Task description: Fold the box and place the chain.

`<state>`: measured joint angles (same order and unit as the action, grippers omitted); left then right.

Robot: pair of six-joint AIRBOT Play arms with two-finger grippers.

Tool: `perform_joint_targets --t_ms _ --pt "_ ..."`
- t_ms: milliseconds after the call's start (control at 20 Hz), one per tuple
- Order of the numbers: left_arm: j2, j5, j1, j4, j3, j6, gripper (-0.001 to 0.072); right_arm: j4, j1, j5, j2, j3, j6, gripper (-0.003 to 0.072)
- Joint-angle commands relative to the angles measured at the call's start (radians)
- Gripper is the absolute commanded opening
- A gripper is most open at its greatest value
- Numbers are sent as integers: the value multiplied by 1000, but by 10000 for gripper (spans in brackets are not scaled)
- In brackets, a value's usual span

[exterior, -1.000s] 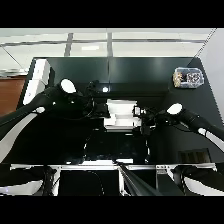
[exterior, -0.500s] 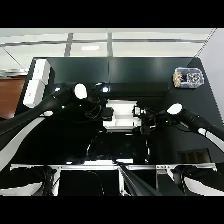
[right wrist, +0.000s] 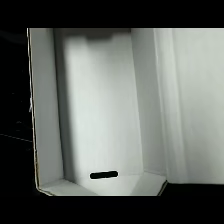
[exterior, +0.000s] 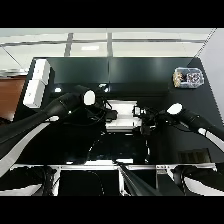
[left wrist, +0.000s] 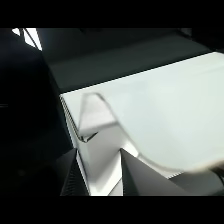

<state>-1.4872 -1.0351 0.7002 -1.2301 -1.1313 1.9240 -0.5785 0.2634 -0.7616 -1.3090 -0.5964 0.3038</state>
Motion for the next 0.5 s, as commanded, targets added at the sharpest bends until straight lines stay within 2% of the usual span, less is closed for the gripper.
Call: perform_joint_targets --t_ms 0,300,450 --pt "0 9 32 -57 -1 84 325 1 1 0 -1 -1 -1 231" --pt "-8 0 40 -165 -1 208 325 1 0 0 -1 -1 -1 231" --pt "-24 -50 40 -235 -15 266 325 1 0 0 -1 -1 -1 231"
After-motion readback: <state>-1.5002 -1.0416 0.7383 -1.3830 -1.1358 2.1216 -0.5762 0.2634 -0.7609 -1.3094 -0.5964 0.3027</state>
